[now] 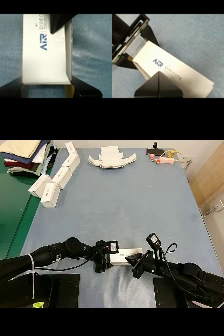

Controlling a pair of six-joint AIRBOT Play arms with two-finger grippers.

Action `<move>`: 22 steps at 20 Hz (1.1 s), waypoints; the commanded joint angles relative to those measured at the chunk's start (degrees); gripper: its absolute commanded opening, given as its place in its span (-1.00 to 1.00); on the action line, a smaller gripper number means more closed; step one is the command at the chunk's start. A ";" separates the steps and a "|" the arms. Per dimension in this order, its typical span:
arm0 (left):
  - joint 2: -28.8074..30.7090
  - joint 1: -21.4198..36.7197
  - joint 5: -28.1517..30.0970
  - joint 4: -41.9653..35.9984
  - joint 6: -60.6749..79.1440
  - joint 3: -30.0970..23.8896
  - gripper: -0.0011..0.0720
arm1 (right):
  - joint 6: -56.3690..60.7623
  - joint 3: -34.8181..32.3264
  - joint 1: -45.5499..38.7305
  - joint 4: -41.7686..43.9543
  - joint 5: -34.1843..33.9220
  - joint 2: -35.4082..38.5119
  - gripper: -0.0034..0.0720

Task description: Fold the box.

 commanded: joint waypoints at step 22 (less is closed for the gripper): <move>0.02 0.02 -0.02 0.00 -0.02 0.02 0.47 | 4.72 18.97 -14.29 -20.24 -29.49 -0.98 -0.90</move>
